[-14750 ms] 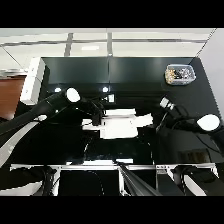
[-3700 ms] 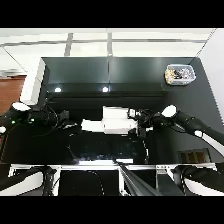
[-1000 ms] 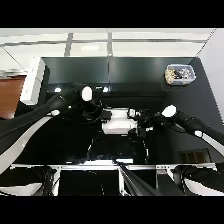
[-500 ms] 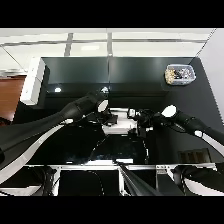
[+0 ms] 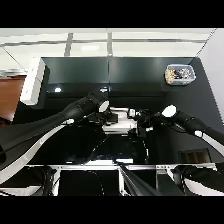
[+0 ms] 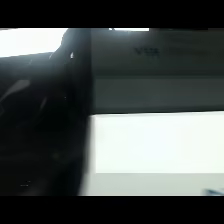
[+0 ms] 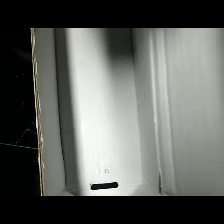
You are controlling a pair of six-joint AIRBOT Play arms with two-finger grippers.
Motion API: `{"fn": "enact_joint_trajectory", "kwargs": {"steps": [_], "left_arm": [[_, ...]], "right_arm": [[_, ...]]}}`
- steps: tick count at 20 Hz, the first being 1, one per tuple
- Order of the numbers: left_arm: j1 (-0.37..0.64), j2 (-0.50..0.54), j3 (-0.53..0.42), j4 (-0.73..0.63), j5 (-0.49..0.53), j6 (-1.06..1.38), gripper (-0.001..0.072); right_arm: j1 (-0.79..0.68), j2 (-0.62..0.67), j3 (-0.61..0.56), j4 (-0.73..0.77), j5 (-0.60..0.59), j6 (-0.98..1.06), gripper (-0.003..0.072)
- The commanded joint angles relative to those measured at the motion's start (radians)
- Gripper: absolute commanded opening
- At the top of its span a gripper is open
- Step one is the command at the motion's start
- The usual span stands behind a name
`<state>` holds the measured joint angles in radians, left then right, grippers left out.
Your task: Fold the box and place the chain.
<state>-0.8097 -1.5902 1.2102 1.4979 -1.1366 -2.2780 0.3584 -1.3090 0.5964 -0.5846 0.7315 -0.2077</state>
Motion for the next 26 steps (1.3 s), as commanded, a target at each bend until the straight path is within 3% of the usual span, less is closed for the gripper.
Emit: {"fn": "enact_joint_trajectory", "kwargs": {"steps": [1, 4, 9, 12, 13, 14, 16, 22, 23, 25, 26], "left_arm": [[0.002, 0.000, 0.000, 0.004, -0.005, -0.011, 0.0432], [0.003, 0.000, 0.000, 0.004, -0.003, -0.024, 0.0425], [0.006, 0.000, -0.006, 0.016, -0.040, -0.035, 0.0350], [0.006, 0.000, -0.007, 0.004, -0.007, -0.039, 0.0328], [0.006, 0.000, -0.007, 0.003, 0.003, -0.038, 0.0204], [0.006, 0.000, -0.007, 0.000, 0.006, -0.038, 0.0125], [0.006, 0.000, -0.007, 0.000, 0.007, -0.038, 0.0022], [0.006, 0.000, -0.007, 0.000, 0.010, -0.038, 0.0022], [0.006, 0.000, -0.007, -0.009, 0.007, -0.038, 0.0023], [0.006, 0.000, -0.007, -0.011, 0.007, -0.037, 0.0023], [0.006, 0.000, -0.007, -0.011, 0.007, -0.037, 0.0023]], "right_arm": [[0.000, -0.001, 0.001, 0.000, 0.000, 0.002, 0.0231], [0.000, 0.000, 0.001, 0.000, 0.000, 0.002, 0.0232], [0.000, -0.001, 0.001, 0.000, 0.000, 0.002, 0.0231], [0.000, -0.001, 0.001, 0.000, 0.000, 0.002, 0.0231], [0.000, -0.001, 0.001, 0.000, 0.000, 0.002, 0.0232], [0.000, -0.001, 0.001, 0.000, 0.000, 0.002, 0.0231], [0.000, -0.001, 0.001, 0.000, 0.000, 0.002, 0.0231], [0.000, -0.001, 0.001, 0.000, 0.001, 0.013, 0.0233], [-0.001, 0.000, 0.001, 0.000, 0.001, 0.015, 0.0327], [-0.003, 0.001, 0.001, 0.000, 0.002, 0.029, 0.0647], [-0.003, 0.005, 0.001, -0.005, 0.005, 0.033, 0.0646]]}}
